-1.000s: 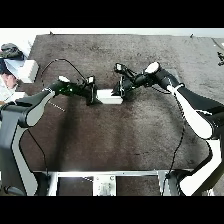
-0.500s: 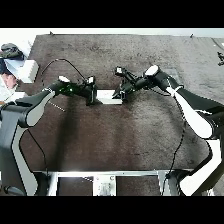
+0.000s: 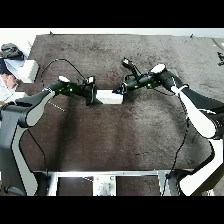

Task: Fold the box and place the chain.

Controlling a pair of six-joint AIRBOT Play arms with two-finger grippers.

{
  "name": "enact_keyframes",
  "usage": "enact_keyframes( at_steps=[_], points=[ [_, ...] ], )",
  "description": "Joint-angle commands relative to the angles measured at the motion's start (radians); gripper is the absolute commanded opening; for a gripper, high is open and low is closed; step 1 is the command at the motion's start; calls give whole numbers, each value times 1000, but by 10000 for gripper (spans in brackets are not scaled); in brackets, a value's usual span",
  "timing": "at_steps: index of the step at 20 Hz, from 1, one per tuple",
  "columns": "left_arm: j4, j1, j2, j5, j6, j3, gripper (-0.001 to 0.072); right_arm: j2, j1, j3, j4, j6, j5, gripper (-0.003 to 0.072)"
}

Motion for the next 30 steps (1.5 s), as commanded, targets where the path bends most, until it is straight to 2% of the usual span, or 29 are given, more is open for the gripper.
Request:
enact_keyframes(
  at_steps=[1,5,11,15,17,19,21,23,27,30],
  points=[
    [0,0,0,1,0,0,263,0,-2,-53,-58,57,-23,11],
    [0,0,0,1,0,0,263,0,-2,-118,-79,75,-115,11],
    [0,0,0,1,0,0,264,5,-4,-119,-79,100,-147,11],
    [0,0,0,1,0,0,263,102,-16,-119,119,45,-140,10],
    [0,0,0,1,0,0,264,182,-17,-122,171,63,-140,7],
    [0,0,0,1,0,0,264,293,-17,-163,176,111,-185,7],
    [0,0,0,2,0,0,264,454,-25,-269,176,166,-273,7],
    [0,0,0,2,0,0,264,659,-39,-443,171,179,-402,7],
    [0,0,0,2,0,0,263,1112,-77,-854,149,179,-761,9],
    [0,0,0,1,0,0,263,1409,-97,-1088,149,179,-891,10]
  ],
)
